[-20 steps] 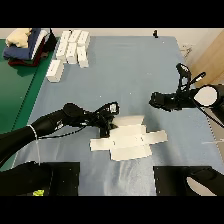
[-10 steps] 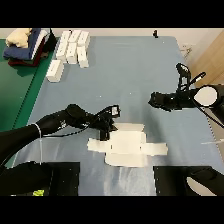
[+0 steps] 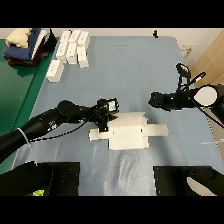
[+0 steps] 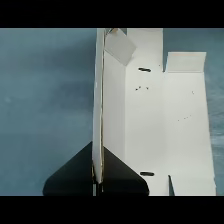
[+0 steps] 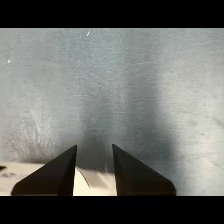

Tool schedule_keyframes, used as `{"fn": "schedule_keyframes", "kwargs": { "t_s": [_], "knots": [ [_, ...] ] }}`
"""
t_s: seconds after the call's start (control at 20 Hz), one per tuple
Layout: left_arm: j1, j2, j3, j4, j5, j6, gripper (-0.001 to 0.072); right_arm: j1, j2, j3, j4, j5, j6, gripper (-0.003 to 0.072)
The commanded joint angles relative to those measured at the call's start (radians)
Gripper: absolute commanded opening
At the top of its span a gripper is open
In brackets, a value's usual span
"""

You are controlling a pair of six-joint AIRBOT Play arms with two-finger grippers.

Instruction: Fold the box.

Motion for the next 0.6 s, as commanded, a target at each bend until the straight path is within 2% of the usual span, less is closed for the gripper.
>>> {"fn": "schedule_keyframes", "kwargs": {
  "t_s": [0.0,0.15,0.25,0.55],
  "knots": [
    [0.014,0.043,0.009,0.087,0.114,0.061,0.0012,0.0,0.0,0.001,0.011,-0.021,0.0,0.0331],
    [0.003,0.043,0.009,0.096,0.099,0.077,0.0011,0.0,0.0,0.001,0.016,-0.035,0.0,0.0331],
    [0.004,0.043,0.004,0.097,0.053,0.027,0.001,0.0,0.0,0.001,0.018,-0.042,0.0,0.0331],
    [-0.002,0.028,-0.083,0.057,0.08,0.003,0.0009,0.0,0.0,0.001,0.018,-0.058,0.0,0.0331]
  ]
}}
